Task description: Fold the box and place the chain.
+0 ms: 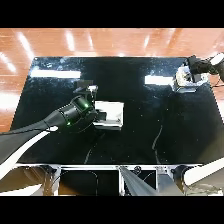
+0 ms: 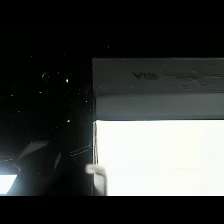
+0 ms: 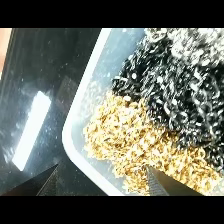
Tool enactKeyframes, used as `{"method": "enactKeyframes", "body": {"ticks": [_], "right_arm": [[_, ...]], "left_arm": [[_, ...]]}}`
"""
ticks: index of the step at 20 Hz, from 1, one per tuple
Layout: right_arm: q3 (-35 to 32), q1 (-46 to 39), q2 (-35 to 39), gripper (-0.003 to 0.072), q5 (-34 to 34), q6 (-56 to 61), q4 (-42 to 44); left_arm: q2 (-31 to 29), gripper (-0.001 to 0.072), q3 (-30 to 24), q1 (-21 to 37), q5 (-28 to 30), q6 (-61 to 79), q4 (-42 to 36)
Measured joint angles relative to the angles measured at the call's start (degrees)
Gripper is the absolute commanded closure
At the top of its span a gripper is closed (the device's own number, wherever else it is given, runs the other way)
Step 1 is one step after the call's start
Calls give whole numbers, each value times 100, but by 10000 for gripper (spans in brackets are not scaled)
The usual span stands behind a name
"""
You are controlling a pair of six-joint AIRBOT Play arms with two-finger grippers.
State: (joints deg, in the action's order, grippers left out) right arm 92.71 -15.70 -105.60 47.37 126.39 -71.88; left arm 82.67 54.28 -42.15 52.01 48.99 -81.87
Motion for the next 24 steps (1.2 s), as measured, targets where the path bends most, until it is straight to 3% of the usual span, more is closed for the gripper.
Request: {"method": "enactKeyframes", "body": {"ticks": [17, 19, 24], "right_arm": [[168, -63, -278, 90, 396, -50, -105], [168, -63, -297, 426, 437, -151, -146], [170, -59, -319, 454, 413, -479, -22]], "left_arm": [[0, 682, 0, 0, 0, 2, 44], [0, 683, 0, 0, 0, 2, 44], [0, 683, 0, 0, 0, 2, 44]]}}
